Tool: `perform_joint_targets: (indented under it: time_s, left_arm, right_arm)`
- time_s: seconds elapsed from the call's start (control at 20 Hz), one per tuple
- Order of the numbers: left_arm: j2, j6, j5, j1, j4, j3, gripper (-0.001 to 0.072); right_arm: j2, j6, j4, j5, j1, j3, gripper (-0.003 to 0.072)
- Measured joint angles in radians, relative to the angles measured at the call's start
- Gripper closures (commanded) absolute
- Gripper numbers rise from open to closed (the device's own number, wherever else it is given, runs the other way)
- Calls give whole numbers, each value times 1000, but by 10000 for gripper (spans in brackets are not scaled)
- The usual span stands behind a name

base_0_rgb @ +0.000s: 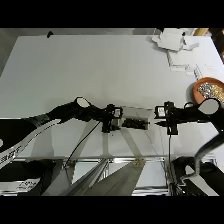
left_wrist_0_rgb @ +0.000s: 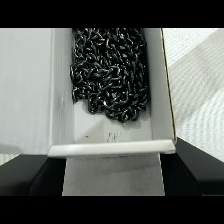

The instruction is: Fold the box and place the chain.

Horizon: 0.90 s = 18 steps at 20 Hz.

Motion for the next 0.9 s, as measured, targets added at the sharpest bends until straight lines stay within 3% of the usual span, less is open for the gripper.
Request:
perform_joint_targets:
  time_s: [0.55, 0.65, 0.9]
  left_arm:
    - [0, 0, 0, 0, 0, 0, 205]
    - [0, 0, 0, 0, 0, 0, 206]
    - [0, 0, 0, 0, 0, 0, 205]
  right_arm:
    - [-46, -84, 104, -54, 23, -40, 472]
    - [-55, -80, 100, -53, 38, -42, 663]
    - [-38, 40, -40, -46, 53, -42, 664]
